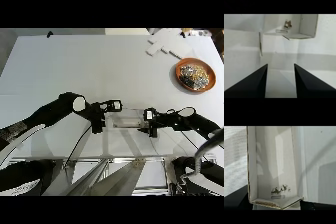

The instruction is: Fold the box and place the chain.

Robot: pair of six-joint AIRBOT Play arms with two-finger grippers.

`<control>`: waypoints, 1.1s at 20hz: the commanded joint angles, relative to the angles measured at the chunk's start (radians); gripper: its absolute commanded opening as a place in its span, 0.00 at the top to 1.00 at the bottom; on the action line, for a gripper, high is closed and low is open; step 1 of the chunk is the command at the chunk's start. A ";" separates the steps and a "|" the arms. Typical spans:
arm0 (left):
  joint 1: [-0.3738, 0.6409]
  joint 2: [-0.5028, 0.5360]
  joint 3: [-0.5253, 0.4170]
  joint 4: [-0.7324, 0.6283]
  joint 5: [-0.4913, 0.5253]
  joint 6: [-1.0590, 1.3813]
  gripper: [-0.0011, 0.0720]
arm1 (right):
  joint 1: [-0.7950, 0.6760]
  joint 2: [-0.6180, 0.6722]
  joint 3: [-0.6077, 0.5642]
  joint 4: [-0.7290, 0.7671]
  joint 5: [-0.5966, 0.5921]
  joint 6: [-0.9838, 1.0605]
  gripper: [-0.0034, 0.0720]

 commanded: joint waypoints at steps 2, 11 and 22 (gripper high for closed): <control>0.000 -0.014 -0.003 -0.031 0.109 0.153 0.45 | 0.000 0.000 0.000 0.000 0.000 0.000 0.43; 0.000 -0.017 -0.003 -0.051 0.038 0.340 0.64 | 0.000 0.000 0.000 0.000 0.000 0.000 0.43; -0.064 -0.060 -0.003 -0.160 0.076 0.341 0.72 | 0.000 0.000 0.000 0.000 0.000 0.000 0.43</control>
